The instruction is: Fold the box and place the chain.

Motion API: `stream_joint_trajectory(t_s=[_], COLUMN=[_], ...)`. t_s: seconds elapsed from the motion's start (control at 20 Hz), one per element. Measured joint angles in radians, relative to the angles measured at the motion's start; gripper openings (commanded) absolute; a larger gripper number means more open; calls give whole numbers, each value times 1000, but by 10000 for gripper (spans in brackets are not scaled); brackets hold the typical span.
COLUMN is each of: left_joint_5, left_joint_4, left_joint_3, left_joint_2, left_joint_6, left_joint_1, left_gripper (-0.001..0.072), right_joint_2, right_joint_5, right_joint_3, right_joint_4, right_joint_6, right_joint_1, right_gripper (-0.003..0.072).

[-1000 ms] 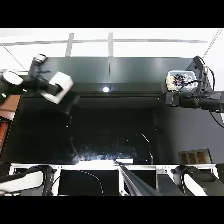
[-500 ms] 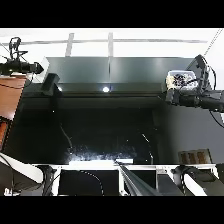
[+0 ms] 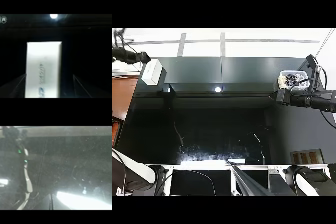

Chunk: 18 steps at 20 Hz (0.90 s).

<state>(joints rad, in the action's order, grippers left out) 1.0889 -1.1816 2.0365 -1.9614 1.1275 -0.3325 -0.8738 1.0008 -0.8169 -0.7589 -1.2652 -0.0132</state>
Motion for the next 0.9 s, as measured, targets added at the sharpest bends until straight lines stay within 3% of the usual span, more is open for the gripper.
stream_joint_trajectory(t_s=[0.05, 0.2, 0.3, 0.35, 0.55, 0.7, 0.8, 0.9], left_joint_5=[67, 286, 369, 365, 121, -110, -196, -241], left_joint_4=[12, 63, 87, 95, 121, 99, 94, 81], left_joint_3=[15, -36, -163, -266, -798, -1164, -1316, -1400], left_joint_2=[27, 138, 252, 335, 745, 1039, 1173, 1255], left_joint_6=[40, 126, 153, 158, 122, 84, 73, 64], left_joint_1=[0, 9, 35, 56, 183, 251, 262, 265], left_gripper=[26, 23, 23, 23, 24, 25, 26, 26], right_joint_2=[0, 6, 26, 40, 108, 132, 139, 143], right_joint_5=[0, 11, 31, 42, 55, -31, -90, -107], right_joint_3=[0, 0, 0, 0, 39, 132, 189, 221], right_joint_4=[0, -20, -79, -122, -292, -356, -375, -389], right_joint_6=[0, 0, -17, -32, -84, -99, -105, -109], right_joint_1=[0, 0, 1, 1, 2, 2, 2, 2], right_gripper=[38, 38, 38, 38, 38, 37, 36, 36])
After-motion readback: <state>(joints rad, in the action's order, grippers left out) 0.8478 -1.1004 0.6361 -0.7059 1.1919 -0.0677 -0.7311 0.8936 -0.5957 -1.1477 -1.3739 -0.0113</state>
